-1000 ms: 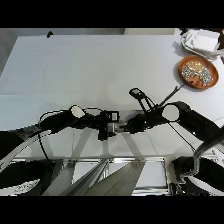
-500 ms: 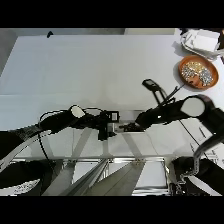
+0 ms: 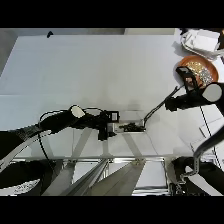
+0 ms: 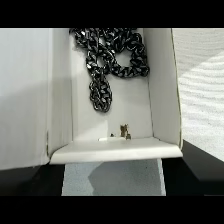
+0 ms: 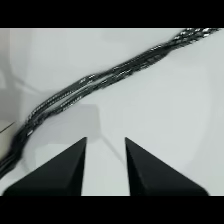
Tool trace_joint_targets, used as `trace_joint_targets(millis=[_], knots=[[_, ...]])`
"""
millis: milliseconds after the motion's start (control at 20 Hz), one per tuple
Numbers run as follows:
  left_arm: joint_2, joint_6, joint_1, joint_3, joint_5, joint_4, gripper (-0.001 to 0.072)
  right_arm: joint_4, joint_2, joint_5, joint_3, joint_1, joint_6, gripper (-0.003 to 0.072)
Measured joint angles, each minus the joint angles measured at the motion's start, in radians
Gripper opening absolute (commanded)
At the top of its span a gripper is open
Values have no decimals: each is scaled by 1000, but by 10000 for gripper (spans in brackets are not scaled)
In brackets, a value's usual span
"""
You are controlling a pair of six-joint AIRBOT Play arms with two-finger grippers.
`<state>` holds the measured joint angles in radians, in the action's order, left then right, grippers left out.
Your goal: Fold the box and place the chain.
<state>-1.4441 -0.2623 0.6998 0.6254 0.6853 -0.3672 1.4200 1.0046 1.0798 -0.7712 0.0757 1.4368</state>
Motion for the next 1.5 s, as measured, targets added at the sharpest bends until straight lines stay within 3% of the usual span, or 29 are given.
trace_joint_targets(millis=[350, 650, 750, 850, 1200, 1250, 1500], knots=[[0, 0, 0, 0, 0, 0, 311, 74, 322, -118, -109, -42, -4, 338], [0, 0, 0, 0, 0, 0, 311, 87, 443, -180, -150, -46, 0, 324], [0, 0, 0, 0, 0, 0, 311, 92, 459, -182, -155, -46, 3, 135], [0, 0, 0, 0, 0, 0, 311, 95, 470, -183, -156, -47, 5, 26], [0, 0, 0, 0, 0, 0, 311, 83, 454, -154, -156, -47, 3, 17], [0, 0, 0, 0, 0, 0, 311, 72, 436, -101, -154, -46, 2, 17], [0, 0, 0, 0, 0, 0, 311, 72, 280, -58, -157, -46, -5, 17]])
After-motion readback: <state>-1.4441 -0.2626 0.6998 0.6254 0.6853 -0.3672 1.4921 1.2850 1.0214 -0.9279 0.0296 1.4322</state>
